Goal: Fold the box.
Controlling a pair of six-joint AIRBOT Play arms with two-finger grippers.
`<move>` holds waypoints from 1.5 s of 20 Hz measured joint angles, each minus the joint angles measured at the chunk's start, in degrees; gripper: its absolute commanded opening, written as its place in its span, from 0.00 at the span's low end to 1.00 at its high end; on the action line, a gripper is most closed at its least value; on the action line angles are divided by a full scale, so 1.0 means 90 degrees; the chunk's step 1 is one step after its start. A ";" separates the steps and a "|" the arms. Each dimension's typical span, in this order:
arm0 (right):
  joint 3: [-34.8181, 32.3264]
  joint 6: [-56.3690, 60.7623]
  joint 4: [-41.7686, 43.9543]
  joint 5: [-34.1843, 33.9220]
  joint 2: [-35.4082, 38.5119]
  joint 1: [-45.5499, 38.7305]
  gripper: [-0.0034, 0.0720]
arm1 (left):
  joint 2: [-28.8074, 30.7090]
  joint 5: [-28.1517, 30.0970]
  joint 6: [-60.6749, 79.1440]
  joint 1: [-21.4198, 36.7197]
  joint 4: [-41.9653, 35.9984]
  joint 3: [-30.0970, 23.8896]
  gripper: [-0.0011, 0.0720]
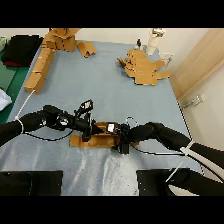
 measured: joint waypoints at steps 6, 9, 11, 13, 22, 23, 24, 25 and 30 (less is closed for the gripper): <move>-0.0002 0.0202 0.0022 0.0017 0.0138 0.0000 0.81 | 0.0000 0.0007 0.0000 0.0000 -0.0002 0.0000 0.03; -0.0002 0.0248 0.0019 0.0002 0.0153 -0.0012 0.81 | 0.0000 0.0002 0.0000 0.0000 0.0000 0.0000 0.03; -0.0002 0.0250 0.0019 -0.0005 0.0136 -0.0012 0.81 | 0.0000 0.0002 0.0000 0.0000 0.0000 0.0000 0.03; -0.0002 0.0260 0.0012 -0.0019 0.0126 -0.0015 0.81 | 0.0000 0.0002 -0.0002 0.0000 0.0000 0.0000 0.03; -0.0002 0.0262 0.0024 -0.0138 0.0180 -0.0015 0.81 | 0.0000 0.0000 0.0000 0.0000 0.0000 0.0000 0.03; -0.0002 0.0262 0.0024 -0.0143 0.0185 -0.0015 0.81 | 0.0000 0.0000 0.0000 0.0000 0.0000 0.0000 0.03; -0.0002 0.0262 0.0024 -0.0138 0.0187 -0.0015 0.81 | 0.0000 0.0000 0.0000 0.0000 0.0000 0.0000 0.03; -0.0002 0.0262 0.0027 -0.0129 0.0192 -0.0015 0.81 | 0.0000 0.0000 0.0000 0.0000 0.0000 0.0000 0.03; -0.0002 0.0262 0.0019 -0.0041 0.0075 -0.0015 0.75 | 0.0000 0.0000 0.0000 0.0000 -0.0002 0.0000 0.03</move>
